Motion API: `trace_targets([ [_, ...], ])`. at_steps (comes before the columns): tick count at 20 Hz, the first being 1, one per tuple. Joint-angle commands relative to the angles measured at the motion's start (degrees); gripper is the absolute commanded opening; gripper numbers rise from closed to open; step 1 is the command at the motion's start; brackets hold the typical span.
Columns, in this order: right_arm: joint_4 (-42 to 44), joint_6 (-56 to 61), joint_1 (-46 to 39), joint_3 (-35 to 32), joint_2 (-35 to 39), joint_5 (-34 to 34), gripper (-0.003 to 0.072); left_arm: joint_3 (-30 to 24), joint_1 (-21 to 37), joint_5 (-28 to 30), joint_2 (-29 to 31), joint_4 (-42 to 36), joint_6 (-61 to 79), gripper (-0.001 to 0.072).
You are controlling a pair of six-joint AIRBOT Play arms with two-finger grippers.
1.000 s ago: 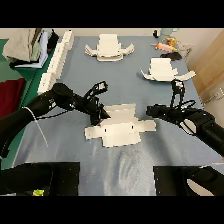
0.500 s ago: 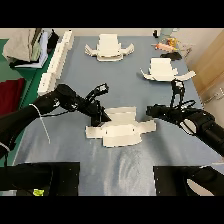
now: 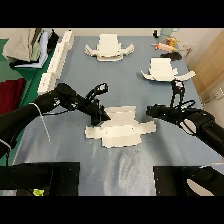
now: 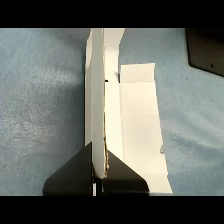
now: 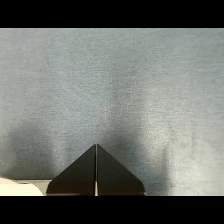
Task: Fold the box.
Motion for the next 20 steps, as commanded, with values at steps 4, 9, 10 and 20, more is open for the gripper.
trace_targets([
  [4,0.00,0.02,0.07,0.02,0.00,0.02,0.0005,0.04,-0.20,-0.72,-2.27,0.07,0.24,0.0016],
  [9,0.00,0.00,0.07,0.02,-0.02,0.02,0.0005,0.04,-0.42,-1.20,-2.36,0.22,1.86,0.0017],
  [10,0.00,-0.02,0.07,0.02,0.00,0.07,0.0004,0.04,-0.39,-1.38,-2.36,0.24,1.57,0.0017],
  [20,15.37,-17.35,10.78,2.89,7.06,24.81,0.0004,0.04,-0.42,-2.10,-2.34,0.00,1.46,0.0017],
])
